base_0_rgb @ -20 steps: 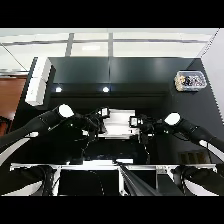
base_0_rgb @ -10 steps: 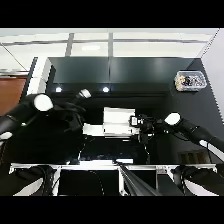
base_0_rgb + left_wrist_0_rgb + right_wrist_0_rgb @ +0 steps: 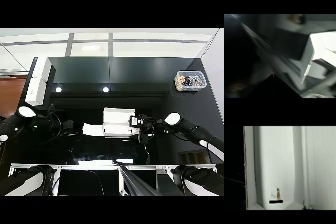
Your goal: Fold the box and place the chain.
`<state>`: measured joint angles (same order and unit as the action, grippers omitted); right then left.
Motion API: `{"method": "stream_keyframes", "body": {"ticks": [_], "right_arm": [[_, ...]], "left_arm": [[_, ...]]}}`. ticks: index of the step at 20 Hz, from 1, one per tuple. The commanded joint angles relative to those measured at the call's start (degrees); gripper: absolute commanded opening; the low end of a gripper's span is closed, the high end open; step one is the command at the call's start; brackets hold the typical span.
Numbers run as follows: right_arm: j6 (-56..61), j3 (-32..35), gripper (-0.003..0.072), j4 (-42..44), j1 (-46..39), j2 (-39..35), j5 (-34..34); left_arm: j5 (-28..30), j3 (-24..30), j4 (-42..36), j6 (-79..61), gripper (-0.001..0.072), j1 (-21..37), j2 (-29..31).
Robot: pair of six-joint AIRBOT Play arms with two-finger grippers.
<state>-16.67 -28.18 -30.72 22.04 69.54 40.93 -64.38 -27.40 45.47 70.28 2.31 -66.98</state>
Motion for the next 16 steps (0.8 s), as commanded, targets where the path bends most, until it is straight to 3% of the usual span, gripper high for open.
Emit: {"method": "stream_keyframes", "body": {"ticks": [1,4,7,11,16], "right_arm": [[0.0,0.0,0.0179,0.0,0.0,0.0,0.0],[0.0,0.0,0.0179,0.0,0.0,0.0,0.0],[0.0,0.0,0.018,0.0,0.0,0.0,0.0],[0.0,0.0,0.0179,0.0,0.0,0.0,0.0],[0.0,0.0,0.0179,0.0,0.0,0.0,0.0]], "left_arm": [[0.4,3.1,-9.6,-4.4,0.0024,-1.7,-4.2],[4.3,3.0,-15.8,-6.9,0.0024,-4.8,-5.9],[2.3,1.9,-21.9,-14.5,0.0024,-4.9,-8.3],[-4.8,-0.6,-22.0,-21.3,0.0024,-6.0,-13.1],[-5.2,-5.3,-19.4,-20.9,0.0023,-9.2,-14.3]]}}
